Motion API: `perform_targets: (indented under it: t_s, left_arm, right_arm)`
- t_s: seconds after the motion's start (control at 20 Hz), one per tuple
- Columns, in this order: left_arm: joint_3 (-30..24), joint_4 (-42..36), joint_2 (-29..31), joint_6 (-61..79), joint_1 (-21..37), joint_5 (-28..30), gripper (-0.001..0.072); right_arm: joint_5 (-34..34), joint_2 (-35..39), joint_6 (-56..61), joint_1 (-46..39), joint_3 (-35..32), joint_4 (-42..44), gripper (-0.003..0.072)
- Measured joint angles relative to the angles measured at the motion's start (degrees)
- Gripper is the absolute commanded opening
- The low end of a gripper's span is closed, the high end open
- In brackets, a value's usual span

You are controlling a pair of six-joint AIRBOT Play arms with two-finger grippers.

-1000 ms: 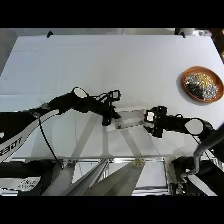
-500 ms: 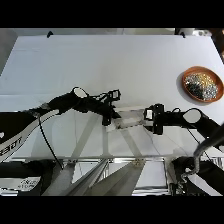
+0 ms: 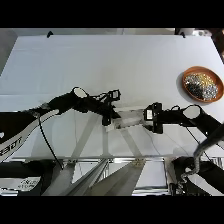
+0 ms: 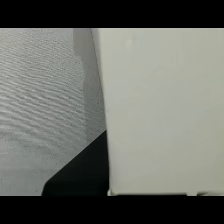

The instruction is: Fold the box and place the chain.

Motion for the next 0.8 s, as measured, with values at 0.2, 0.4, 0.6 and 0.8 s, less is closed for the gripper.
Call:
perform_targets:
  t_s: [0.2,0.4,0.6,0.8]
  left_arm:
    - [0.0,0.0,0.0,0.0,0.0,-0.1,0.0011]
    - [0.0,0.1,0.0,0.0,0.0,-0.3,0.0011]
    - [0.0,0.2,0.0,0.1,0.0,-0.5,0.0011]
    - [0.0,0.2,0.0,0.1,0.0,-0.5,0.0011]
  right_arm:
    - [0.9,-1.7,-3.4,0.0,0.1,2.8,0.0665]
    - [2.8,-3.6,-4.8,0.0,0.1,3.9,0.0657]
    - [5.8,-4.6,-4.9,-0.1,0.1,3.9,0.0654]
    - [7.3,-5.0,-3.3,-0.1,0.1,3.8,0.0604]
